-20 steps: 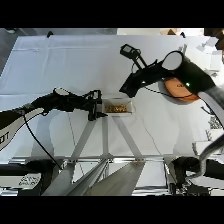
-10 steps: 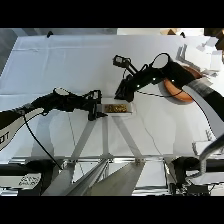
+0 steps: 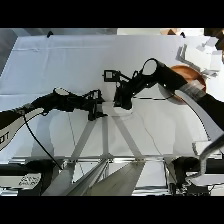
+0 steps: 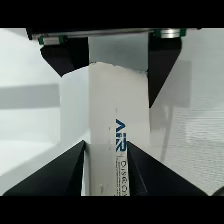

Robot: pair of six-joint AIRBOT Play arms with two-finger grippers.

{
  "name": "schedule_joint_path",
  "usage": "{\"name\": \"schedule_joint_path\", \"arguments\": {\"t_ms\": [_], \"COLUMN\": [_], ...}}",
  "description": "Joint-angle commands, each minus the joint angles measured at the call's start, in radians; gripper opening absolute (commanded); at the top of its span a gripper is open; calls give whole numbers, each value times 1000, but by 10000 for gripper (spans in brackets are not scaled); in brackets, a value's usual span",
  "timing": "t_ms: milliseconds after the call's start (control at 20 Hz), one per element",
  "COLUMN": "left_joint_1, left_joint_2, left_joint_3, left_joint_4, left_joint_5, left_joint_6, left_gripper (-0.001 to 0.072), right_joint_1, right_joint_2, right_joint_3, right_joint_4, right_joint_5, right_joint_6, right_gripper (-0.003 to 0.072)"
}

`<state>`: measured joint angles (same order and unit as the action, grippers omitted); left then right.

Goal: Fold the box and place the chain.

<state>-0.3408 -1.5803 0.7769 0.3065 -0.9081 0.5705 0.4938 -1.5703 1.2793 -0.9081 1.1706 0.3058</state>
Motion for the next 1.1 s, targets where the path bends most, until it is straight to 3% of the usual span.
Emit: {"name": "schedule_joint_path", "arguments": {"t_ms": [0, 300, 400, 500, 650, 700, 750, 800, 850, 1050], "left_joint_1": [0, 0, 0, 0, 0, 0, 0, 0, 0, 1], "left_joint_2": [0, 0, 0, 0, 0, 0, 0, 0, 0, 0], "left_joint_3": [1, 1, 1, 1, 1, 1, 1, 1, 1, 1], "left_joint_4": [1, 1, 1, 1, 1, 1, 1, 1, 1, 1], "left_joint_5": [-1, -1, -1, -2, -1, -1, -1, -1, -1, -1], "left_joint_6": [2, 2, 2, 2, 2, 2, 2, 2, 2, 2], "left_gripper": [392, 392, 392, 392, 392, 392, 392, 392, 392, 392], "right_joint_1": [28, 60, 68, 74, 74, 74, 74, 74, 74, 74], "right_joint_2": [33, 124, 137, 137, 137, 137, 137, 137, 137, 139], "right_joint_3": [-23, -173, -201, -210, -214, -214, -214, -214, -214, -214], "right_joint_4": [-71, -108, -108, -109, -105, -103, -101, -101, -101, -93], "right_joint_5": [-73, -267, -276, -276, -272, -261, -246, -230, -213, -187], "right_joint_6": [-4, -4, -3, 0, 12, 18, 24, 36, 37, 39], "right_gripper": [231, 152, 152, 95, 97, 110, 173, 298, 367, 368]}}
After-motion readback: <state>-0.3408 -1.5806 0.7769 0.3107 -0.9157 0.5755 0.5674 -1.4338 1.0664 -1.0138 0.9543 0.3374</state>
